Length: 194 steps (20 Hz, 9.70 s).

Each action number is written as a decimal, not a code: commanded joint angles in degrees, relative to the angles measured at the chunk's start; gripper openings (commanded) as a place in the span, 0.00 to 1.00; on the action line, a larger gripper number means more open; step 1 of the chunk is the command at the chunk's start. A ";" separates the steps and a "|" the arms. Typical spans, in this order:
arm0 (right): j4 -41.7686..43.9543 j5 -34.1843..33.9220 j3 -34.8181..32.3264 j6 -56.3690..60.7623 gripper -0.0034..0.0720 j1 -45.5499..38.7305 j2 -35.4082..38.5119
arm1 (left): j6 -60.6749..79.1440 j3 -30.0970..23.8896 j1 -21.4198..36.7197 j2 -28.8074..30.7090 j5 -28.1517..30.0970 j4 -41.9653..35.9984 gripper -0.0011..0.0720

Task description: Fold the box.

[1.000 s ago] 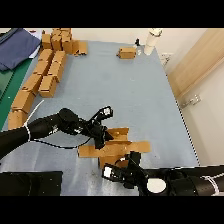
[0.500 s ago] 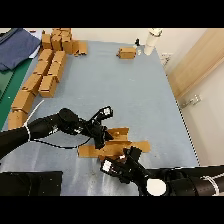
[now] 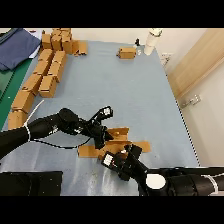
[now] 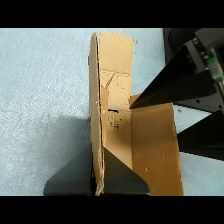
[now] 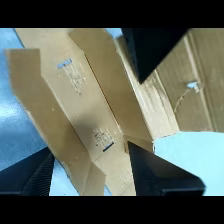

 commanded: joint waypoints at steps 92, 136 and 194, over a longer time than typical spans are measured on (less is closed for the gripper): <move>74.99 10.67 -3.85 -125.07 0.86 -68.70 -2.01 | 0.00 -0.02 -0.02 -0.04 -0.59 0.00 0.03; 75.12 13.62 -4.79 -125.07 0.71 -68.70 -2.01 | 0.02 0.09 -0.02 -0.04 2.43 -1.68 0.03; 74.84 13.49 -4.79 -125.07 0.71 -68.70 -2.01 | -67.23 -10.75 -20.61 16.44 47.47 -15.21 0.03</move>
